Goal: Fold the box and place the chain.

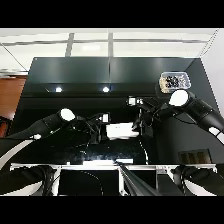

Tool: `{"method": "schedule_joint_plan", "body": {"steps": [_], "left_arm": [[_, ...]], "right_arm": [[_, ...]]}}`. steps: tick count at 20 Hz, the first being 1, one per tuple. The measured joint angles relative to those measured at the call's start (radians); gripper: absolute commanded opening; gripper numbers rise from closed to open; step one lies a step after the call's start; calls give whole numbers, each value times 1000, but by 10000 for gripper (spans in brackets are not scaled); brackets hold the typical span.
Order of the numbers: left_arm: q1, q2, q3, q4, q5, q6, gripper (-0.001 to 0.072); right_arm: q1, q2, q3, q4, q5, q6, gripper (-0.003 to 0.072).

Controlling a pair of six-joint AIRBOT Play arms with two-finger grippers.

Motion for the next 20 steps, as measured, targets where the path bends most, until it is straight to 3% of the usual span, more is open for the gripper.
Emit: {"method": "schedule_joint_plan", "body": {"steps": [2,3,4,9,10,11,15,17,19,20], "left_arm": [[0,0,0,0,0,0,322],[0,0,0,0,0,0,322],[0,0,0,0,0,0,322],[0,0,0,0,0,0,322],[0,0,0,0,0,1,322],[0,0,0,0,0,1,322],[0,0,0,0,0,2,322],[0,0,0,0,0,2,322],[0,0,0,0,0,2,322],[0,0,0,0,0,2,322]], "right_arm": [[0,0,0,-1,-2,2,141],[0,0,0,-1,-3,2,307],[0,0,0,-3,-11,2,399],[0,0,0,-3,-18,17,421],[0,0,0,-3,-18,18,639],[0,0,0,-4,-20,18,645],[5,0,0,-8,-46,21,632],[8,0,0,-15,-60,21,417],[9,0,0,-24,-65,26,415],[10,0,0,-27,-67,29,196]]}}
